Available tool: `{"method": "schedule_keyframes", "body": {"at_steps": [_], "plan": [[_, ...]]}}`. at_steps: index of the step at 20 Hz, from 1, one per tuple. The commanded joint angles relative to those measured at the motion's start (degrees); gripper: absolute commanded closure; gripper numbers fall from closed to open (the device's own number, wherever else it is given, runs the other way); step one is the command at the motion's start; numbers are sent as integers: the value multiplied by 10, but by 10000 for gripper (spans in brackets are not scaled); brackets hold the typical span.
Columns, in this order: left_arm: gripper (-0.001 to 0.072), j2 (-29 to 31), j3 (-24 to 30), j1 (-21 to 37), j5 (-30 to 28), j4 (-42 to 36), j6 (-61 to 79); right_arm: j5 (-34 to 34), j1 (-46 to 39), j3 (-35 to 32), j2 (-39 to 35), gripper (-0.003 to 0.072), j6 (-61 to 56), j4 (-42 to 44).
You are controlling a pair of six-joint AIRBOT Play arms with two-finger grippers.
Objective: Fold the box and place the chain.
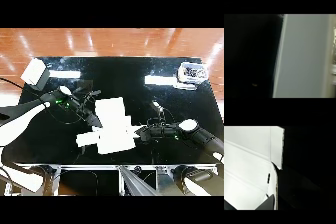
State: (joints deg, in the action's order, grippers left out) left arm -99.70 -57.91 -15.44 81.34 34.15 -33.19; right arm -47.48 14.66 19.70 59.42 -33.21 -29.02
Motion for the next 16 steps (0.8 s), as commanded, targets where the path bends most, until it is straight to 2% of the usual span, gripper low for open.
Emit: {"method": "schedule_keyframes", "body": {"at_steps": [1, 3, 4, 5, 6, 8, 10, 13, 16], "plan": [[690, 0, -1, -1, -2, 3, 27, -3, 0, 0, 0, 641, -3, 0], [691, 1, -1, -1, -2, 3, 50, -13, 0, 0, 0, 640, -11, 0], [691, 3, -1, -1, -1, 3, 63, -14, 0, 0, 0, 607, -24, -2], [692, 9, -1, -1, -2, 3, 75, -13, 0, 1, 0, 260, -36, -7], [693, 16, -1, -1, -5, 3, 80, -13, -3, 2, 0, -31, -57, -17], [693, 44, 0, -4, -17, 6, 98, -40, -20, 19, 0, -28, -84, -70], [693, 88, 0, -17, -52, 35, 125, -94, -51, 63, 0, -28, -149, -172], [693, 155, 9, -80, -143, 139, 132, -189, -117, 139, -11, -28, -209, -294], [693, 217, 61, -139, -247, 184, 134, -226, -186, 206, -38, -28, -211, -324]]}}
